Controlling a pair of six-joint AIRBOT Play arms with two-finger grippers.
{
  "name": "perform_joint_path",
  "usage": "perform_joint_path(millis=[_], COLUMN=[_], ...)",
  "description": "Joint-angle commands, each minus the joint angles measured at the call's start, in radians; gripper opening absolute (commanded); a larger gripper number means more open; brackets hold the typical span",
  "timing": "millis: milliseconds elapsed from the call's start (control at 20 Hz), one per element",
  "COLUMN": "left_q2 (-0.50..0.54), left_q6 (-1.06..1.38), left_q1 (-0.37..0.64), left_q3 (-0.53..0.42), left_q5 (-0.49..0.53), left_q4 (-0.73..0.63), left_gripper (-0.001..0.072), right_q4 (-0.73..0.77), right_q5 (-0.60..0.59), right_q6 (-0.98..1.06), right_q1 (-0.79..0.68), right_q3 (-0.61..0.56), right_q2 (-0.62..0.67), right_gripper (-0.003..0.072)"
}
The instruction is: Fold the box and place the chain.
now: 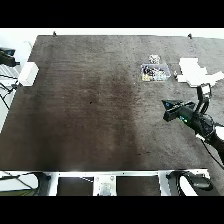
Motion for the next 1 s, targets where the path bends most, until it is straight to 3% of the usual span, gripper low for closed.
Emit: perform_joint_path(millis=[0, 200, 300, 400, 650, 950], left_q2=[0.208, 0.467, 0.578, 0.652, 0.743, 0.756], left_q6=[0.178, 0.409, 0.540, 0.602, 0.667, 0.666], left_q1=[0.000, -0.054, -0.122, -0.203, -0.418, -0.467], left_q3=[-0.179, -0.516, -0.656, -0.773, -0.938, -1.068], left_q5=[-0.058, -0.024, 0.086, 0.105, 0.217, 0.219], left_q4=[-0.208, -0.397, -0.588, -0.763, -0.761, -0.715], left_gripper=[0.0013, 0.0013, 0.0013, 0.0013, 0.0013, 0.0015], right_q4=[0.000, -0.003, -0.004, -0.003, -0.011, -0.061], right_q5=[-0.083, -0.106, -0.106, -0.106, -0.105, -0.104], right_q6=[-0.002, -0.002, -0.001, -0.001, -0.001, -0.001], right_q1=[0.000, -0.001, 0.000, 0.000, 0.000, 0.000], right_q3=[0.001, 0.000, -0.001, -0.008, -0.052, -0.149], right_q2=[0.062, 0.173, 0.211, 0.244, 0.270, 0.275], right_gripper=[0.0011, 0.0011, 0.0011, 0.0010, 0.0010, 0.0012])
